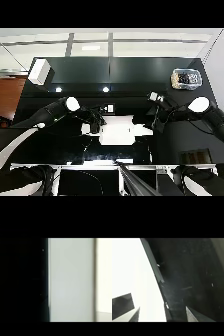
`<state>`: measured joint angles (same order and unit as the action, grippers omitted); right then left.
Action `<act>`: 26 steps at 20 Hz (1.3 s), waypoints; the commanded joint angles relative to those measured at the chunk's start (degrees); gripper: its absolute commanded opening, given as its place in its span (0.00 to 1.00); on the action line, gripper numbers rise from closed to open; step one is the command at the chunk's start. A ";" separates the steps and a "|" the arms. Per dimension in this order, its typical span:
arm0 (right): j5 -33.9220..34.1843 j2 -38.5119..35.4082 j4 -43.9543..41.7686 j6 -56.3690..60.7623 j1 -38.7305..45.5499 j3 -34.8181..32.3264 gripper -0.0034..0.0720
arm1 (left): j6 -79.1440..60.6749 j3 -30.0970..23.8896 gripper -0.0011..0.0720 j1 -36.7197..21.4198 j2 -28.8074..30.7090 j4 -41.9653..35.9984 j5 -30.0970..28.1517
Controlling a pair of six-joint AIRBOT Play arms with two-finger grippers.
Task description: Fold the box and place the chain.
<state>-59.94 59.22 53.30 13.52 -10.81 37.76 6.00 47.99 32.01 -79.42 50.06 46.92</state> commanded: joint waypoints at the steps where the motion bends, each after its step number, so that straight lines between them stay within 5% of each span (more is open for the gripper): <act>1: 2.93 -0.02 2.23 -5.22 -4.07 -0.79 0.96 | -0.02 0.04 0.05 0.04 -0.28 0.02 -0.04; 18: 2.78 0.00 1.46 -4.37 -11.69 -6.38 0.96 | 0.22 0.04 0.05 0.04 -0.92 -1.01 -0.39; 26: 8.48 0.00 -1.40 -4.37 -19.50 -8.76 0.96 | 0.22 0.04 0.05 0.04 -0.94 -1.09 -0.35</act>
<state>-54.43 59.20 52.73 9.23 -27.51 29.80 6.22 47.99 32.05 -80.31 49.01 46.52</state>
